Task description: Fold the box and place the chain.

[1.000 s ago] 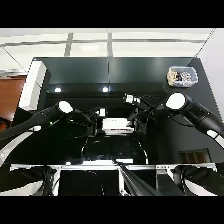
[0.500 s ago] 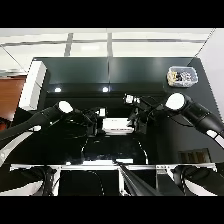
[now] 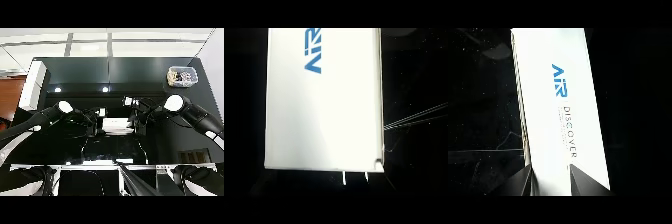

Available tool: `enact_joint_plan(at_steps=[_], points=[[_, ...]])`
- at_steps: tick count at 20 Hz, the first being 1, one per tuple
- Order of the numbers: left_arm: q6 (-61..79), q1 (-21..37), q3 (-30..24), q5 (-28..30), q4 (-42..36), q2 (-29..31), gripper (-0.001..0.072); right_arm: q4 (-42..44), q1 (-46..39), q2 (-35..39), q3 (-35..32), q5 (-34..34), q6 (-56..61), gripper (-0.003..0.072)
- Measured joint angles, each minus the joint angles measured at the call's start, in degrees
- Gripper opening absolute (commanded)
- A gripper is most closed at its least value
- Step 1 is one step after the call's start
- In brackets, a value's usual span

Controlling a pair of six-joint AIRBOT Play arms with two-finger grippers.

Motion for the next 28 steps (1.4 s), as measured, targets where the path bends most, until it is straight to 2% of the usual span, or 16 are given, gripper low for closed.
enact_joint_plan(at_steps=[15, 17, 23, 24, 25, 28], points=[[0.0, 0.0, 0.0, 0.0, 0.0, 0.0, 0.0403, 0.0, 0.1, -1.2, 0.0, 0.2, 1.4, 0.0285], [0.0, 0.0, 0.0, -0.1, 0.0, 0.0, 0.0404, -0.4, 0.1, -0.9, 0.0, 0.2, 2.2, 0.0383], [0.1, 0.0, 0.0, -0.2, 0.1, 0.0, 0.0404, -0.3, -0.4, 4.2, 0.0, 1.1, 10.1, 0.0376], [0.1, 0.0, 0.0, -0.2, 0.1, 0.0, 0.0404, -0.3, -0.7, 5.0, 0.0, 1.5, 14.3, 0.0225], [0.1, 0.0, 0.0, -0.2, 0.1, 0.0, 0.0404, -0.2, -1.2, 5.5, -0.2, 2.0, 20.0, 0.0018], [0.1, 0.0, 0.0, -0.2, 0.1, 0.0, 0.0403, 2.8, -1.9, 6.3, -2.0, 3.5, 34.1, 0.0012]])
